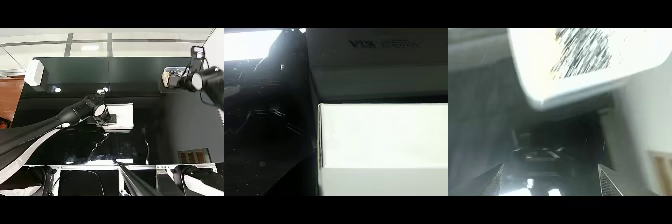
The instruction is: Fold the box and place the chain.
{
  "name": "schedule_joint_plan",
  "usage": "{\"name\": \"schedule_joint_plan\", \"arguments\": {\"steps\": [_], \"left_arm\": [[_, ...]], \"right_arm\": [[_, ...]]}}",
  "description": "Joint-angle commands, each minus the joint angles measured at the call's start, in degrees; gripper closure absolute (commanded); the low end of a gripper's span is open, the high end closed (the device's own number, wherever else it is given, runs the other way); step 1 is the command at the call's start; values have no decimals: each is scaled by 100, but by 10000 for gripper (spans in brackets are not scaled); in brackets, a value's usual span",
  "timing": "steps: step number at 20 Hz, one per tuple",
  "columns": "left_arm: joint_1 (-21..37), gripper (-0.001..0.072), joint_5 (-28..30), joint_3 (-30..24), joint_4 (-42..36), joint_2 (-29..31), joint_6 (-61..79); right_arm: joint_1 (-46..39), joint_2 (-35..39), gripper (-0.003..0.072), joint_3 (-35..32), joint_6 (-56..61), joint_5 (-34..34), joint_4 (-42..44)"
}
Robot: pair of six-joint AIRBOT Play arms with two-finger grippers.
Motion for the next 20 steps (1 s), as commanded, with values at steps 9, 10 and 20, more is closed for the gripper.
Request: {"name": "schedule_joint_plan", "arguments": {"steps": [9, 10, 20], "left_arm": [[2, 684, -111, -4, -42, -4, 13], [2, 684, -111, -4, -42, -4, 13], [4, 684, -94, -4, -39, -4, 13]], "right_arm": [[-1064, -3766, 99, 3786, -367, 595, 1412], [-1078, -3842, 99, 3786, -365, 579, 1399], [-1117, -2863, 671, 3788, -1558, 1309, 1379]]}}
